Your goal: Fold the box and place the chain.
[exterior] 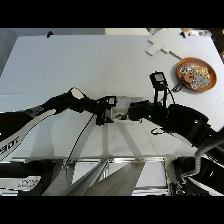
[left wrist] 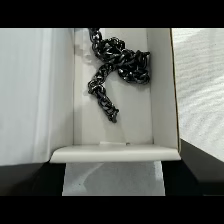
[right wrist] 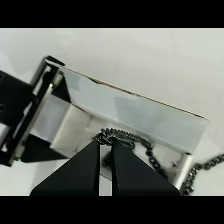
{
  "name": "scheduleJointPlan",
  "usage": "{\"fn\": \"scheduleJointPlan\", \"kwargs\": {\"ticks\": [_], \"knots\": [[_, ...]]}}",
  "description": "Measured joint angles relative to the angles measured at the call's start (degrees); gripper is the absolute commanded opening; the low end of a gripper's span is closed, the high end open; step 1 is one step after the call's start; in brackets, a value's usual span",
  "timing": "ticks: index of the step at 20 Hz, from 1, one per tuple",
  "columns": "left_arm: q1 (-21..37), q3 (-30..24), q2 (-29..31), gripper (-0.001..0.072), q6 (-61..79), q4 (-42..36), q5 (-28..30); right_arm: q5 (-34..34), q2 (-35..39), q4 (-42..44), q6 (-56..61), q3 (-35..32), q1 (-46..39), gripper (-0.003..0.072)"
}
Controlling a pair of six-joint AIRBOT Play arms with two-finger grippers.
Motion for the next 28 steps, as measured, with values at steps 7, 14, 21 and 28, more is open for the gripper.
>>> {"fn": "scheduleJointPlan", "kwargs": {"ticks": [7,14,21,28], "knots": [[0.0,0.0,0.0,0.0326,0.0,-0.02,0.0,3.17,-0.04,0.39,-4.74,0.09,-0.42,0.0202],[0.0,0.0,0.0,0.0326,0.0,-0.02,0.0,8.59,1.92,2.34,-17.44,2.8,-11.72,0.0202],[0.0,0.0,0.0,0.0326,0.0,-0.02,0.0,10.73,-1.68,3.17,-25.64,4.2,-28.48,0.0422],[0.0,0.0,0.0,0.0326,0.0,-0.02,0.0,25.18,-24.98,3.21,-32.57,16.48,-34.23,0.0412]]}}
